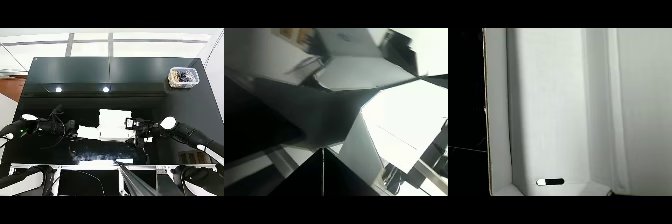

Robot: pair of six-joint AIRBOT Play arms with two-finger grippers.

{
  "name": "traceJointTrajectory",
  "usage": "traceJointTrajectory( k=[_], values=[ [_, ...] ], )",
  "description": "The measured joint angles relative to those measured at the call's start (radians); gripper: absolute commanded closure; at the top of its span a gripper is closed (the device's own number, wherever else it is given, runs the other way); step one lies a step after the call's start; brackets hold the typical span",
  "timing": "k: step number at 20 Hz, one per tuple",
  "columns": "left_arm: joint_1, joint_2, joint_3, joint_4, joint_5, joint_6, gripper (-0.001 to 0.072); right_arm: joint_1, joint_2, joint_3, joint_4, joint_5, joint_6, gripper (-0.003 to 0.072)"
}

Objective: Fold the box and place the chain.

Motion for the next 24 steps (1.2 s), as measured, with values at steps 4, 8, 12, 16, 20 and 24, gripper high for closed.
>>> traceJointTrajectory(
  k=[4,8,12,16,20,24],
  values=[
    [-0.014,-0.008,0.0,-0.059,-0.043,0.04,-0.0004,0.0,0.0,0.0,0.0,0.0,0.0,0.0279],
    [-0.018,-0.007,0.0,-0.056,-0.074,0.052,-0.0003,0.0,0.0,0.0,0.0,0.0,0.0,0.028],
    [-0.019,0.014,0.0,-0.055,-0.103,0.056,0.0,0.0,0.0,0.0,0.0,0.0,0.0,0.0279],
    [-0.067,0.075,0.001,-0.065,-0.083,0.047,0.0,0.0,0.0,0.0,0.0,0.0,0.0,0.0279],
    [-0.19,0.138,0.002,-0.068,0.02,-0.008,0.0001,0.0,0.0,0.0,0.0,0.0,0.0,0.028],
    [-0.294,0.197,0.003,-0.069,0.14,-0.075,0.0,0.0,0.0,0.0,0.0,0.0,0.0,0.0279]
  ],
)
